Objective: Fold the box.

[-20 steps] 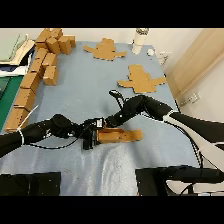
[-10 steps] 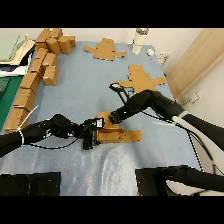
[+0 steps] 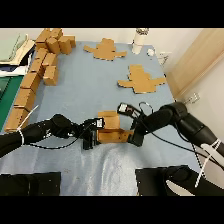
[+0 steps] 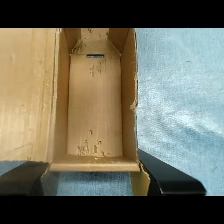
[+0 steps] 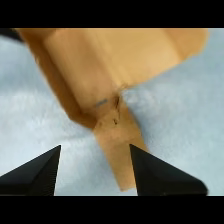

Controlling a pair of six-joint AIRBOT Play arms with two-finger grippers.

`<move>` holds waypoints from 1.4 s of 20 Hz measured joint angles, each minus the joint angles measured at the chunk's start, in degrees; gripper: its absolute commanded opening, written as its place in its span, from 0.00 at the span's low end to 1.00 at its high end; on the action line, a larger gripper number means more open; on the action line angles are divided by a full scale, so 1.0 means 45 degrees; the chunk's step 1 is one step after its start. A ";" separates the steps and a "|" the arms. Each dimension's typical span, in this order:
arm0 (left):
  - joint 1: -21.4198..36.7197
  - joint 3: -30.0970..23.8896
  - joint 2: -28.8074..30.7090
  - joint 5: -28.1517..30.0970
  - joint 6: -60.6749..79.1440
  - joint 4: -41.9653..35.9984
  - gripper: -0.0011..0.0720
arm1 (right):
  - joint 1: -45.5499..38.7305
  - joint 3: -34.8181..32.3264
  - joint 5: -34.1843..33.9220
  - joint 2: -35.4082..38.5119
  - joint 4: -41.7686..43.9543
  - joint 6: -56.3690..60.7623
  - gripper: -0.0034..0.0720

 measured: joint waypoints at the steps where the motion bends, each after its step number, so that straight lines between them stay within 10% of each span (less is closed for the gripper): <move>1: 0.0000 0.0000 0.0000 0.0000 0.0000 0.0000 0.82 | 0.0000 -0.0321 0.0359 -0.0010 -0.0175 -0.0447 0.92; 7: 0.0000 0.0000 0.0005 0.0000 0.0000 0.0000 0.82 | 0.0170 -0.1073 0.2302 -0.0763 0.0204 -0.2798 0.90; 9: 0.0000 0.0000 0.0000 0.0000 0.0000 0.0000 0.82 | 0.0204 -0.1141 0.2773 -0.0928 0.0636 -0.3696 0.60; 12: 0.0000 0.0000 0.0000 0.0000 -0.0005 0.0005 0.82 | 0.0214 -0.1175 0.3264 -0.1049 0.0991 -0.4770 0.41; 21: 0.0000 0.0000 0.0000 -0.0005 -0.0005 0.0005 0.82 | 0.0267 -0.1200 0.3721 -0.1292 0.2419 -0.6776 0.32; 24: 0.0000 0.0000 0.0005 -0.0005 0.0000 0.0005 0.82 | 0.0559 -0.1200 0.3968 -0.1549 0.2671 -0.7053 0.39; 26: 0.0000 0.0000 0.0000 -0.0010 0.0000 0.0010 0.82 | 0.0826 -0.1200 0.4240 -0.1797 0.2788 -0.7145 0.81; 28: 0.0000 0.0000 0.0000 -0.0019 0.0000 0.0005 0.82 | 0.1001 -0.1195 0.4478 -0.1987 0.2837 -0.7184 0.92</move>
